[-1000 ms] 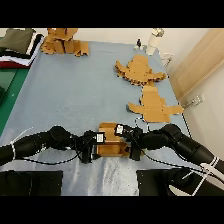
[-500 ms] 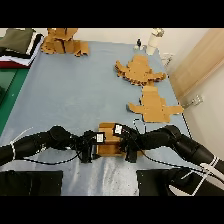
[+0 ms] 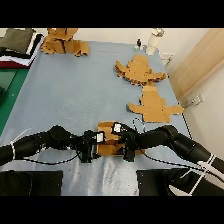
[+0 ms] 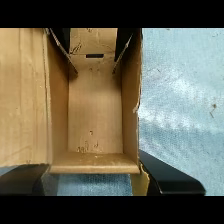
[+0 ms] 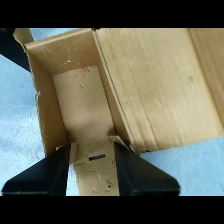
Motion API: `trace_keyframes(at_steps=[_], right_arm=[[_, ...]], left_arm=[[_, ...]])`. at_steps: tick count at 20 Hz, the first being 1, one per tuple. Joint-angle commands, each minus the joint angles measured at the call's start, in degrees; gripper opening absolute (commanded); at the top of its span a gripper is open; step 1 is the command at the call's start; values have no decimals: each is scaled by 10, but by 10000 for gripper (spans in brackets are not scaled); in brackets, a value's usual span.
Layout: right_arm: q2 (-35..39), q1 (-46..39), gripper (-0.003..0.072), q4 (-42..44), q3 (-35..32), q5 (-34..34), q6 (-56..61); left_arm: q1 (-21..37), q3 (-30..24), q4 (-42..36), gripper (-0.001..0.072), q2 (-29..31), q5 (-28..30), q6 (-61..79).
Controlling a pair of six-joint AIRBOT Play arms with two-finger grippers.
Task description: Fold the box.
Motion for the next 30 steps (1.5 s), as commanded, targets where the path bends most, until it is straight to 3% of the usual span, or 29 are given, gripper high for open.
trace_keyframes(at_steps=[1,3,6,8,11,14,18,21,24,30], right_arm=[[3,0,453,-5,0,-23,46],[25,0,417,-13,3,-63,97],[77,0,0,-104,24,-150,250],[120,-2,2,-215,55,-230,400],[181,-21,2,-365,70,-286,588],[172,-92,2,-441,58,-340,664],[99,-163,2,-342,31,-284,659],[44,-165,2,-303,7,-225,648],[2,-165,2,-201,-12,-177,611],[-5,-165,2,-26,-21,-135,537]], left_arm=[[0,0,0,466,0,-1,0],[0,0,0,466,0,-1,0],[0,0,0,466,0,-1,0],[0,0,0,466,0,-1,0],[0,0,0,466,0,-1,0],[0,0,0,466,0,-1,0],[0,0,0,466,0,-1,0],[0,0,0,467,0,-1,0],[0,0,0,466,0,-1,0],[0,0,0,467,0,-1,0]])
